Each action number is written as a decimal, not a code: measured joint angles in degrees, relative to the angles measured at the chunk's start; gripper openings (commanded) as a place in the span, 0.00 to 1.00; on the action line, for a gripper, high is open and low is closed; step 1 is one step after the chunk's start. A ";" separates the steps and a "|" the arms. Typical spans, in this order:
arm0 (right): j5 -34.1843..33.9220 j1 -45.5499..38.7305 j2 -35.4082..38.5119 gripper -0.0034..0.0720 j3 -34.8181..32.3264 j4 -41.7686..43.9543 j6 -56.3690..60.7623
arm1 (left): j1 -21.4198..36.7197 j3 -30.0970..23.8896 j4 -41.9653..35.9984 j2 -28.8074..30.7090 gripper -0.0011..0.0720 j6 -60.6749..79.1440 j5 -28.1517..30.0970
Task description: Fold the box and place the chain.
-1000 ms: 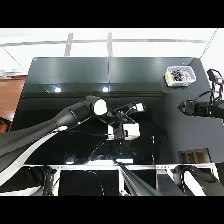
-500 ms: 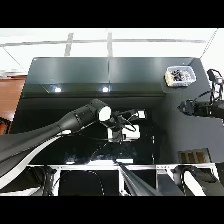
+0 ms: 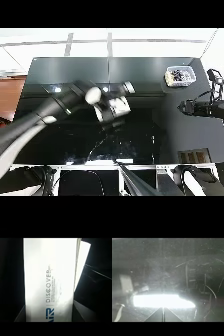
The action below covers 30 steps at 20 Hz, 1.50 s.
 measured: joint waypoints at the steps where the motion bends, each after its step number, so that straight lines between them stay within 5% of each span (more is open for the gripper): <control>1: 0.00 0.00 0.00 0.07 0.00 0.04 0.00 | 3.61 1.62 1.60 0.52 0.51 -2.45 -0.48; 8: -0.04 0.00 0.00 0.07 0.00 1.40 0.00 | 34.10 9.94 4.15 -0.96 0.52 -13.68 2.69; 14: -0.04 0.00 0.00 0.07 0.00 2.36 -0.02 | 53.55 20.94 -2.16 -14.21 0.52 -11.54 3.15; 21: -0.07 0.00 0.00 0.07 0.00 3.82 0.28 | 58.90 35.19 -5.81 -31.45 0.55 -6.19 0.48; 22: -0.04 0.00 0.00 0.07 0.00 3.93 0.28 | 58.90 35.95 -5.95 -32.65 0.84 -6.03 -0.02; 23: -0.07 0.00 0.00 0.07 0.00 4.11 0.31 | 58.86 36.87 -5.97 -33.51 0.99 -5.81 -0.35; 30: 0.15 0.00 0.00 0.07 0.00 4.31 0.46 | 57.40 45.70 -0.61 -29.66 0.98 -12.50 -8.26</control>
